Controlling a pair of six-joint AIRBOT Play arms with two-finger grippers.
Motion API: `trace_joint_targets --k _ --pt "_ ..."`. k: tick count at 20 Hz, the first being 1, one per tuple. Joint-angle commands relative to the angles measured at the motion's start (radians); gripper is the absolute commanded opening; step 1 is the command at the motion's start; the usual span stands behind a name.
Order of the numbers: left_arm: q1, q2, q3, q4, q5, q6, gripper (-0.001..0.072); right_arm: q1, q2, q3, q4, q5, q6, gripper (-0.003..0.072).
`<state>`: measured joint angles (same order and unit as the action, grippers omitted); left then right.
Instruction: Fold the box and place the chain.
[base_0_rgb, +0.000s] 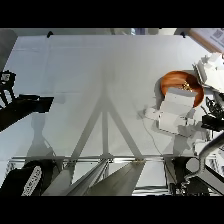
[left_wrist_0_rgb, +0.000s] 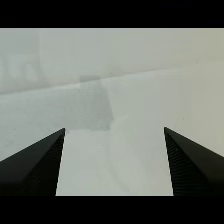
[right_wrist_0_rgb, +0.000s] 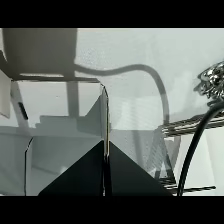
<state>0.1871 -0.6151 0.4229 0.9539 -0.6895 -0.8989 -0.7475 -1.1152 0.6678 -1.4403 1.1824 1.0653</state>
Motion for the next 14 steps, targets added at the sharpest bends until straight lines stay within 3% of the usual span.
trace_joint_targets --k 1,7,11,14 --pt "0.000 0.001 -0.001 0.000 0.000 0.000 0.0697 0.000 0.004 0.000 0.033 0.026 -0.016 0.0012" --pt "0.000 0.001 -0.001 0.000 0.000 0.000 0.0697 0.040 0.062 -0.002 0.319 0.093 -0.185 0.0011" --pt "0.000 0.001 -0.001 0.000 0.000 0.000 0.0697 0.250 0.071 -0.017 0.355 0.084 -0.185 0.0011" --pt "0.000 0.001 -0.001 0.000 0.000 0.000 0.0697 0.397 0.071 -0.022 0.469 -0.013 -0.199 0.0010"
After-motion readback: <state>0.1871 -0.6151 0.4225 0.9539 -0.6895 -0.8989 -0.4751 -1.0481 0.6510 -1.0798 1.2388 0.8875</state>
